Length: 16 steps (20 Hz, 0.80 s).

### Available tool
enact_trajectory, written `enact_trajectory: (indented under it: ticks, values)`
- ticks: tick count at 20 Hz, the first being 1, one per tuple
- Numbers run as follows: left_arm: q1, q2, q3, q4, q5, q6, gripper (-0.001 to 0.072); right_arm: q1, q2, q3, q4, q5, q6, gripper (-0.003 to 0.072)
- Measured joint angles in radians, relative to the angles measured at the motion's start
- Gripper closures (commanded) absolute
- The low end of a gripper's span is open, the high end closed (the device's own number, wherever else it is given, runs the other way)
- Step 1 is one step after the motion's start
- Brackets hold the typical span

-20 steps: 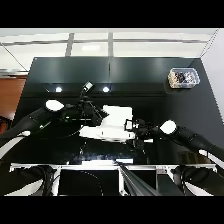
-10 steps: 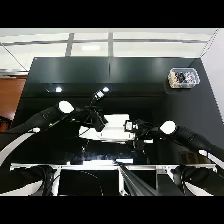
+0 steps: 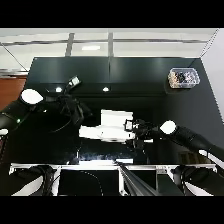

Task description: Fold the box and place the chain.

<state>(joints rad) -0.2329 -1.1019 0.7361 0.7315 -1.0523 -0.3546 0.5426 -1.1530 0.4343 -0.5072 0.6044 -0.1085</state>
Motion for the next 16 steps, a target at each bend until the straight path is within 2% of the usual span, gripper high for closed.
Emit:
enact_trajectory:
  ticks: [2, 7, 16]
  values:
    - [-0.01, 0.015, -0.037, 0.023, -0.012, 0.087, 0.0007, 0.0, 0.0, 0.0, 0.0, 0.0, 0.0, 0.0276]
    - [-0.084, 0.022, -0.135, 0.068, 0.093, 0.277, 0.001, 0.0, 0.0, 0.0, 0.0, 0.001, 0.0, 0.0276]
    - [-0.222, -0.037, -0.169, 0.082, 0.198, 0.383, 0.0012, 0.0, 0.0, 0.0, 0.001, 0.002, 0.0, 0.0276]
